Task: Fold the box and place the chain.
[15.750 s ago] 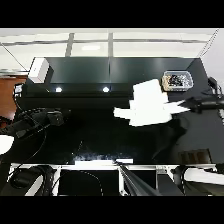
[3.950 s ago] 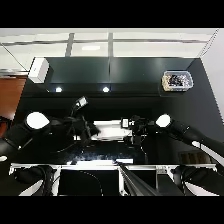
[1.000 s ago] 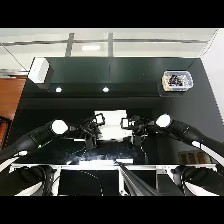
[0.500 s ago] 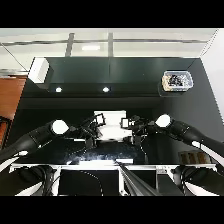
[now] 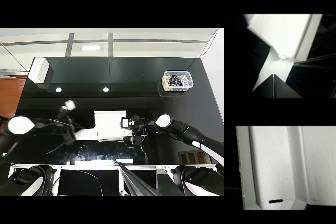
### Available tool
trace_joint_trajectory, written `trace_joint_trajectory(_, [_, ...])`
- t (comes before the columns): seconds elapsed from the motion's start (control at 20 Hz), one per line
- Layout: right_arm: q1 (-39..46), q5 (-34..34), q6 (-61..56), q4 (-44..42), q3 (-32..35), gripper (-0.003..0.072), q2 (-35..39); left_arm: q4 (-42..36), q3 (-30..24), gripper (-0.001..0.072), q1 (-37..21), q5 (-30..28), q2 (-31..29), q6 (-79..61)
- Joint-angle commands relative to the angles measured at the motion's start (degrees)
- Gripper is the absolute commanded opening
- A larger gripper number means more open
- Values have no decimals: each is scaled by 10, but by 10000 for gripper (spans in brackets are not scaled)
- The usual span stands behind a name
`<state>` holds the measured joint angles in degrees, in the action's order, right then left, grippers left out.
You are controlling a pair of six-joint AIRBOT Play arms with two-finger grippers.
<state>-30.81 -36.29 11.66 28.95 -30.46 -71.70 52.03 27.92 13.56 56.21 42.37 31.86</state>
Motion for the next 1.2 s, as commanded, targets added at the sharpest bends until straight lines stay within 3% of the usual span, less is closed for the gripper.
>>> trace_joint_trajectory(0.0, [0, -1, 0, 1, 0, 488, 0, 35, -8, 26, -155, 75, -71, 208])
trace_joint_trajectory(0.15, [0, -1, 0, 1, 0, 488, 0, 47, -51, 24, -274, 70, -60, 264])
trace_joint_trajectory(0.25, [0, -1, 0, 1, 0, 488, 0, 69, -80, 24, -295, 56, -36, 405])
trace_joint_trajectory(0.35, [0, -1, 0, 1, 0, 488, 0, 55, -97, 25, -297, 82, 19, 485])
trace_joint_trajectory(0.55, [0, -1, 0, 1, 0, 488, 0, -83, -97, 24, -297, 140, 178, 349])
trace_joint_trajectory(0.7, [0, -1, 0, 1, 0, 488, 0, -118, -97, 24, -297, 127, 268, 297])
trace_joint_trajectory(0.95, [0, -1, 0, 1, 0, 488, 0, -197, -96, 23, -297, 128, 298, 217])
trace_joint_trajectory(1.15, [0, -1, 0, 1, 0, 488, 0, -200, -96, 23, -296, 145, 298, 173])
